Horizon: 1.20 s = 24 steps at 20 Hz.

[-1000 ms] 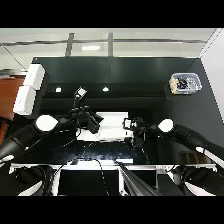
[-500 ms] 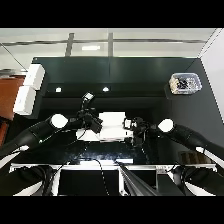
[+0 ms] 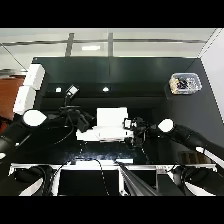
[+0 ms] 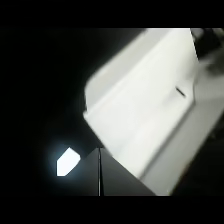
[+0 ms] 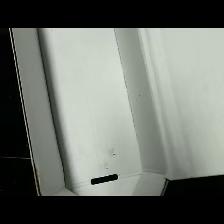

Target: Fold the box and place the chain.

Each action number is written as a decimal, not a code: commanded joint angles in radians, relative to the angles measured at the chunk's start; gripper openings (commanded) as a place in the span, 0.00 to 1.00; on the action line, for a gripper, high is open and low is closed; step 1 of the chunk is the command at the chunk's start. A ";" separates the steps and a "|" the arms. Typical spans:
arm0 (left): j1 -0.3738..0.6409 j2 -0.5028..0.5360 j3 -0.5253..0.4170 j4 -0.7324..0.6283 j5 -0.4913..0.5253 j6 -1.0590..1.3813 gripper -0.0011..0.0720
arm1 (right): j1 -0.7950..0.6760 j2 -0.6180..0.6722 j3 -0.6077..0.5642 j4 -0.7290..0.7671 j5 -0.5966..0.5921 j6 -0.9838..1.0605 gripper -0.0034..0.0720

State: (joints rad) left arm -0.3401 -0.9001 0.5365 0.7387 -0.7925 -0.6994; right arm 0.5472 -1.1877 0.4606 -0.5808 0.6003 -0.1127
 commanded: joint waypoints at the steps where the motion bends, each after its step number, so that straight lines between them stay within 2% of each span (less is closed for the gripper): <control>1: 0.117 0.076 -0.002 0.154 -0.254 0.000 0.08 | 0.000 0.000 0.000 0.000 0.000 0.000 0.55; 2: 0.137 0.074 -0.009 0.192 -0.261 0.013 0.36 | 0.000 0.000 0.000 0.000 0.000 0.000 0.55; 3: 0.138 0.072 -0.024 0.201 -0.258 0.103 0.93 | 0.000 0.000 0.000 0.000 0.000 0.000 0.55; 4: 0.135 0.072 -0.042 0.189 -0.263 0.217 0.99 | 0.000 0.000 0.000 0.000 0.000 0.000 0.55; 7: 0.077 0.072 -0.093 0.145 -0.196 0.481 0.99 | 0.000 0.000 0.000 0.000 0.000 0.000 0.55; 11: -0.011 0.060 -0.160 0.094 0.015 0.525 0.98 | 0.000 0.000 0.000 0.000 0.000 0.000 0.55; 14: -0.063 0.002 -0.169 0.052 0.045 0.543 0.97 | 0.000 0.000 0.000 0.000 0.000 0.000 0.55; 17: -0.101 -0.069 -0.167 0.003 0.134 0.546 0.97 | 0.000 0.000 0.000 0.000 0.000 0.000 0.55; 24: -0.154 -0.122 -0.167 0.000 0.144 0.626 0.95 | 0.000 0.000 0.000 0.000 0.000 0.000 0.55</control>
